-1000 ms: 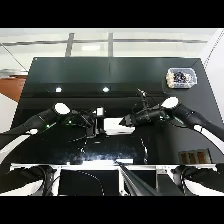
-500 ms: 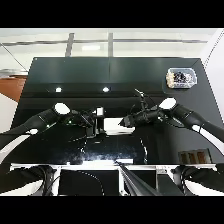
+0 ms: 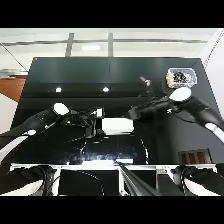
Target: Fold the box and place the chain.
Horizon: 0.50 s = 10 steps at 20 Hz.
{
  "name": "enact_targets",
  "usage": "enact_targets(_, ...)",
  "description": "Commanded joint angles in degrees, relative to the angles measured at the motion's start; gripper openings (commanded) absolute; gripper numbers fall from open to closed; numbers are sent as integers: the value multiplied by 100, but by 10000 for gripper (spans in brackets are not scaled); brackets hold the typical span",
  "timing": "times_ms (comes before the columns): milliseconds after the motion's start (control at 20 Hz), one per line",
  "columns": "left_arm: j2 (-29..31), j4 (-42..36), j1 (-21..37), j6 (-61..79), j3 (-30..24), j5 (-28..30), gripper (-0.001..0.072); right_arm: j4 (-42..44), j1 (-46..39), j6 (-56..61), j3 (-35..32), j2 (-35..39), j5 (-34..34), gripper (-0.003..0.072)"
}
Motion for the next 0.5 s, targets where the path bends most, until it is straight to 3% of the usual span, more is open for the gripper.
enact_targets(0,367,-22,59,-330,7,-13,708,-13,-780,44,184,619,369,28)
enact_targets(250,925,382,85,-1419,46,-146,708,-9,-1659,42,184,763,629,28)
enact_targets(450,807,407,-225,-1659,444,-190,707,-11,-1681,39,184,763,581,29)
